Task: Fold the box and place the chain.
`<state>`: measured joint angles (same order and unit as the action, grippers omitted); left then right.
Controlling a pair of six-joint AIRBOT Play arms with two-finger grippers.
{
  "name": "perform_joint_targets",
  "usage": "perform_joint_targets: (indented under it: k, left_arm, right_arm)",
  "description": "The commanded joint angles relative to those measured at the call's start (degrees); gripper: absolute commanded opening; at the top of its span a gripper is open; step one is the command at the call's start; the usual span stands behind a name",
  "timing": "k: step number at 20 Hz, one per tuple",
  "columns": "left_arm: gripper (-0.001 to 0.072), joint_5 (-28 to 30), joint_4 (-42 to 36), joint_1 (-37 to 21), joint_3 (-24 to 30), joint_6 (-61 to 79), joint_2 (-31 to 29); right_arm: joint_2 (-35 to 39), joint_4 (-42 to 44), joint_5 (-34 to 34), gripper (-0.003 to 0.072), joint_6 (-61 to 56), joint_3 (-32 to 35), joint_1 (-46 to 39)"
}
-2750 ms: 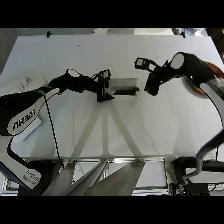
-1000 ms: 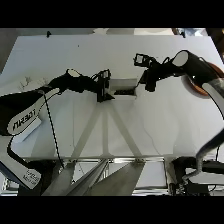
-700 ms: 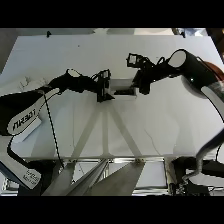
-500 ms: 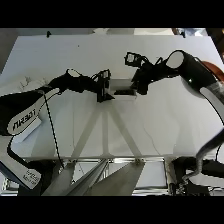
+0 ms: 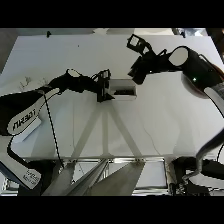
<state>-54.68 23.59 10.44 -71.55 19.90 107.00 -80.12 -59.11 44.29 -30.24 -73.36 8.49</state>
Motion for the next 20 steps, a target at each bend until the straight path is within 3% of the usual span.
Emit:
perform_joint_targets:
  k: [1,9,14,16,20]
  left_arm:
    - [0.028,0.02,0.02,0.02,-0.02,0.02,-0.04]
    - [0.028,0.0,0.02,0.02,-0.02,0.0,-0.04]
    - [0.028,0.0,0.02,0.02,-0.02,0.0,-0.04]
    - [0.028,0.0,0.02,0.02,-0.02,0.0,-0.04]
    - [0.028,0.02,0.02,0.02,-0.02,0.0,-0.04]
  right_arm:
    - [-0.2,0.42,-6.14,0.0322,-1.66,-1.42,-0.2]
    - [-12.76,2.62,11.34,0.0323,-1.33,-1.44,-1.31]
    - [-12.31,5.18,11.8,0.0328,6.34,-1.44,0.28]
    - [-12.26,4.74,10.64,0.0414,10.19,-1.44,0.85]
    - [-10.82,4.5,5.99,0.0412,10.69,-1.44,1.99]
